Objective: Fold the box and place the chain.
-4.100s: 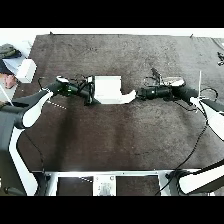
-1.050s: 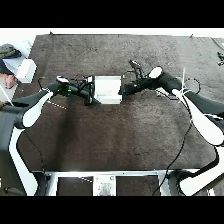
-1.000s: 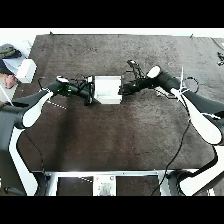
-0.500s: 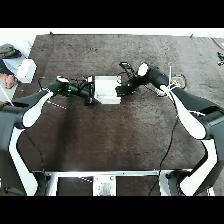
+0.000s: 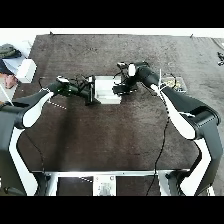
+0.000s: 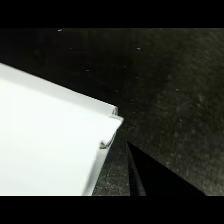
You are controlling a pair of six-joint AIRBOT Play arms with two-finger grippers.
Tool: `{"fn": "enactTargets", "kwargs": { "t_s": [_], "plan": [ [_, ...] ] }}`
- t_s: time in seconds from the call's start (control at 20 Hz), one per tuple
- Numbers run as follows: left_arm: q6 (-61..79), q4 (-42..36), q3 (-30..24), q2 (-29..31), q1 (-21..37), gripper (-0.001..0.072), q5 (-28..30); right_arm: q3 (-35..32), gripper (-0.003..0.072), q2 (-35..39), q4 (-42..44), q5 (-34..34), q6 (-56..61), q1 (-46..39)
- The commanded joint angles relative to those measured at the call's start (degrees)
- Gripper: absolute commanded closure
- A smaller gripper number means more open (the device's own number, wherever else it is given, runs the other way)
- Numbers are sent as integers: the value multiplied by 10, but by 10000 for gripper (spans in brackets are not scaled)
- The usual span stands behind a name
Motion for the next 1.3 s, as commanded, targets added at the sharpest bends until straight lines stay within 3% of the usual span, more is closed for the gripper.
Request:
{"fn": "enactTargets", "kwargs": {
  "t_s": [0.0, 1.15, 1.25],
  "plan": [
    [0, 1, 0, 0, 1, 306, 0, 4, 358, -1, -50, 7, 66, 18],
    [0, 1, 0, 0, 1, 305, 0, 14, 360, -24, -80, -11, 140, 44],
    [0, 1, 0, 0, 1, 306, 0, 23, 431, -24, -86, -12, 141, 46]
  ]
}}
